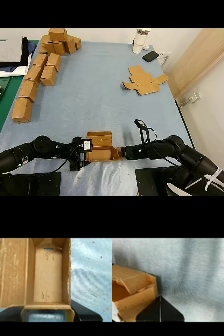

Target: Fold the box.

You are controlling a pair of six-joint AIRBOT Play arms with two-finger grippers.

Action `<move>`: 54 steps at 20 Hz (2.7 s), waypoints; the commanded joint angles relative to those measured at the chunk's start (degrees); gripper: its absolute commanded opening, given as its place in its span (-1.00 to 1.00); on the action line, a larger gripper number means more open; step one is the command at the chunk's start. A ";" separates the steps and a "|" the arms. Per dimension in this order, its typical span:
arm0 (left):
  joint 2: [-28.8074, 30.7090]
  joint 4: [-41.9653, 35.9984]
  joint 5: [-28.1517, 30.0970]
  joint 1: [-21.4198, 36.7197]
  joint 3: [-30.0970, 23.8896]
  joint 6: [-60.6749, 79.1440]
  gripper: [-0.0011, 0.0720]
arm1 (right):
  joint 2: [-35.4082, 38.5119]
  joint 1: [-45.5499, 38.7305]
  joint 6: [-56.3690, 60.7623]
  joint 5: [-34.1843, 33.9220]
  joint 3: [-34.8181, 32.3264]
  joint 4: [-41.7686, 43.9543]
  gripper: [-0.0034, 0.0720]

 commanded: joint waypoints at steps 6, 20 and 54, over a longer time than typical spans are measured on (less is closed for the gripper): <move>0.02 0.00 -0.02 0.02 0.00 -0.04 0.33 | -0.09 0.04 -0.48 -0.04 2.99 1.62 -0.90; 0.02 0.02 0.00 0.02 0.00 -0.02 0.33 | -0.04 0.04 -0.04 -0.59 3.61 4.28 -0.11; 0.02 0.00 0.00 0.02 0.00 -0.04 0.33 | -44.09 25.75 38.58 -31.61 43.39 -29.66 0.03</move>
